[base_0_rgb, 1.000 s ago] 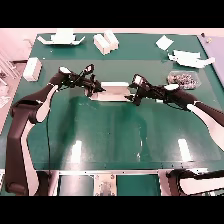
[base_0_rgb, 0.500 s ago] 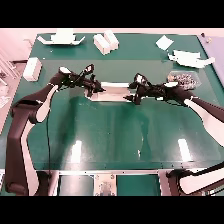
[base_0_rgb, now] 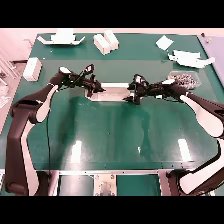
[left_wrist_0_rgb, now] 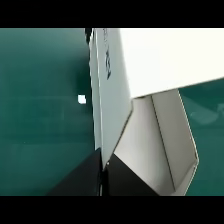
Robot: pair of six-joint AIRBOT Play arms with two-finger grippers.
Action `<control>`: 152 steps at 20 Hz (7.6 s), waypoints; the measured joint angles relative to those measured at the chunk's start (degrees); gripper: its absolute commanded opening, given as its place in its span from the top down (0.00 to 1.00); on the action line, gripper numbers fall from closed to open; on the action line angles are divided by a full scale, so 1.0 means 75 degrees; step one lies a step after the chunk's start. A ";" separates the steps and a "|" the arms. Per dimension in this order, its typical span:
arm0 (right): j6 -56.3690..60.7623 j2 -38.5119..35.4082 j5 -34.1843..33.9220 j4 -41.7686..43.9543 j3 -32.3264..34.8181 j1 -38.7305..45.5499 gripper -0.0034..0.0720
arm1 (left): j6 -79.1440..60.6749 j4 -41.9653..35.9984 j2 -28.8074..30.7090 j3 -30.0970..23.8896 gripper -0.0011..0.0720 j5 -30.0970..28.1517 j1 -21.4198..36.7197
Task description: Fold the box and place the chain.
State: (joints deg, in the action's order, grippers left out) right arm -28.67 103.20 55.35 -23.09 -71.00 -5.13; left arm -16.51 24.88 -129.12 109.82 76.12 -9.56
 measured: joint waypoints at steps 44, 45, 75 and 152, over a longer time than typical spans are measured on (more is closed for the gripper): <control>0.0353 0.1577 0.1684 -0.0597 -0.1746 0.0166 0.21 | 0.0000 0.0000 0.0000 0.0000 0.95 -0.0026 0.0000; 0.0350 0.1577 0.1679 -0.0606 -0.1746 0.0166 0.21 | 0.0000 0.0000 0.0000 0.0000 0.95 -0.0026 0.0000; 0.0335 0.1577 0.1687 -0.0644 -0.1746 0.0163 0.21 | 0.0000 -0.0006 0.0000 0.0000 0.95 -0.0026 0.0000; 0.0335 0.1580 0.1687 -0.0644 -0.1746 0.0163 0.21 | -0.0032 -0.1679 0.5007 -0.5301 0.95 -0.3381 0.0659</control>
State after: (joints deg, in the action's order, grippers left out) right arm -26.15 115.04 68.01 -27.92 -84.09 -3.90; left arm -16.75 12.29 -91.57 70.06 50.76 -4.62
